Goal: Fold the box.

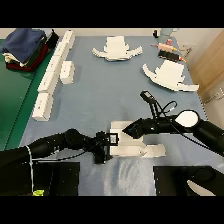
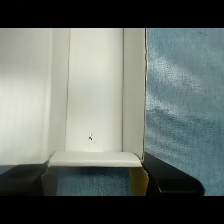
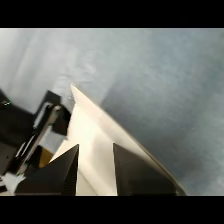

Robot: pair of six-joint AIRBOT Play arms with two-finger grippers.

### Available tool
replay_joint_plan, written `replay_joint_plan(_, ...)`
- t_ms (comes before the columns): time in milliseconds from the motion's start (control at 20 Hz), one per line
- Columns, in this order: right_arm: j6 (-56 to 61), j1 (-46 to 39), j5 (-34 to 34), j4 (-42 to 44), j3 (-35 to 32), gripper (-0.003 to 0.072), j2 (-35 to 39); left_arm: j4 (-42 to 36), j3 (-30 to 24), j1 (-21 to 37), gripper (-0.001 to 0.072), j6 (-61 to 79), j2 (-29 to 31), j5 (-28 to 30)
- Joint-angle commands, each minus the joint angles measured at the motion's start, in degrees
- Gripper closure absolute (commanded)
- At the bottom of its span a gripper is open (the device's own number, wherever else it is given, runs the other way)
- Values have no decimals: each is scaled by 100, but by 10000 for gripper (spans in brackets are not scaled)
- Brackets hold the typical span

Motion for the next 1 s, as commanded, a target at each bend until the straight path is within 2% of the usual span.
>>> replay_joint_plan(0, -551, 7, 1023, -133, 4, 357, 887, -4, 7, 0, 243, -13, -2, 4)
replay_joint_plan(150, -538, 7, 1934, -1250, 2, 342, 1392, -4, 7, 0, 243, -13, -2, 4)
replay_joint_plan(250, -538, 7, 2452, -2055, -22, 260, 1504, -4, 7, 0, 243, -13, -2, 4)
replay_joint_plan(450, -682, 7, 2870, -3067, -96, 260, 1539, -4, 7, 0, 243, -13, -2, 4)
replay_joint_plan(650, -1355, 7, 2809, -3718, -238, 260, 1537, -4, 7, 0, 244, -13, -2, 4)
replay_joint_plan(950, -2350, 330, 1333, -3536, -855, 208, 1537, -4, 7, 0, 243, -15, -2, 4)
